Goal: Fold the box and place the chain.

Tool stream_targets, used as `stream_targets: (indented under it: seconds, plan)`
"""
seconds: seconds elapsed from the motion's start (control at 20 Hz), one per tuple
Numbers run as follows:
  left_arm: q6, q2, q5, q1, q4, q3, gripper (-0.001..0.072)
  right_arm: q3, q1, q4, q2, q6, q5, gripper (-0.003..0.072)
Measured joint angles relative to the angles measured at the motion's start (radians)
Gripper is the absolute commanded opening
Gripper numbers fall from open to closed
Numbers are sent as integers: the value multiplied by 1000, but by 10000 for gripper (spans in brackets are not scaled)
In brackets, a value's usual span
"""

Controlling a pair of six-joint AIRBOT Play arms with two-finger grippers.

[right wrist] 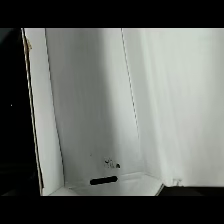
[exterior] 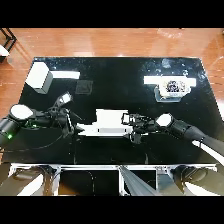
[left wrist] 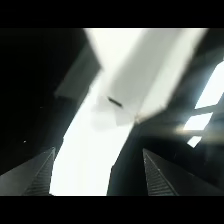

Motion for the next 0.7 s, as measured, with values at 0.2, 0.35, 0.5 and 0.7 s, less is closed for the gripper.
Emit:
stream_targets:
  seconds: [0.2,0.35,0.5,0.7]
  plan:
    - [175,-25,114,-83,15,-27,633,0,0,0,0,0,0,428]
    - [231,-76,183,-139,-14,-34,633,0,0,0,0,0,0,428]
    - [270,-130,216,-180,-44,-36,633,0,0,0,0,0,0,428]
    - [303,-171,251,-201,-62,-37,632,0,0,0,0,0,0,428]
